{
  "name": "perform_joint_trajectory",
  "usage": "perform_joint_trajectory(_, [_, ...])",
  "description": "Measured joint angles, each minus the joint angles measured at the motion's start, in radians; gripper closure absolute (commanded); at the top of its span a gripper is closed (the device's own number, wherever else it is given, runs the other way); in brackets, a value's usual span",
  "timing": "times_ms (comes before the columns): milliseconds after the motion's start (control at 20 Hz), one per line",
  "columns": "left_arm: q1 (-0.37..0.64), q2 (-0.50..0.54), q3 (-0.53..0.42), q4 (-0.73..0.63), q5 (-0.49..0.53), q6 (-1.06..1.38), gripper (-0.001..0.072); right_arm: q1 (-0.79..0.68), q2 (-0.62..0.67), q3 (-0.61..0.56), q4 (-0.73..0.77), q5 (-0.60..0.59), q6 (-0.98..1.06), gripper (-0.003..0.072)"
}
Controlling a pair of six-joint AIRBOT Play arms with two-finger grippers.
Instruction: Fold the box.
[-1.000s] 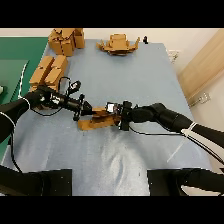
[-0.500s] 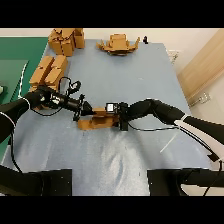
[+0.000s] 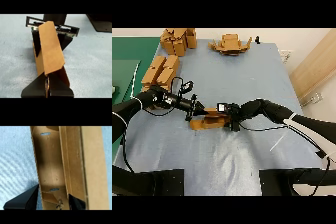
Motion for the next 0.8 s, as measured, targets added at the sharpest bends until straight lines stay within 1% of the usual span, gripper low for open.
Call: perform_joint_trajectory(800, [0.0, 0.0, 0.0, 0.0, 0.009, 0.0, 0.0691, -0.002, -0.02, 0.002, -0.011, -0.021, 0.007, 0.0156])
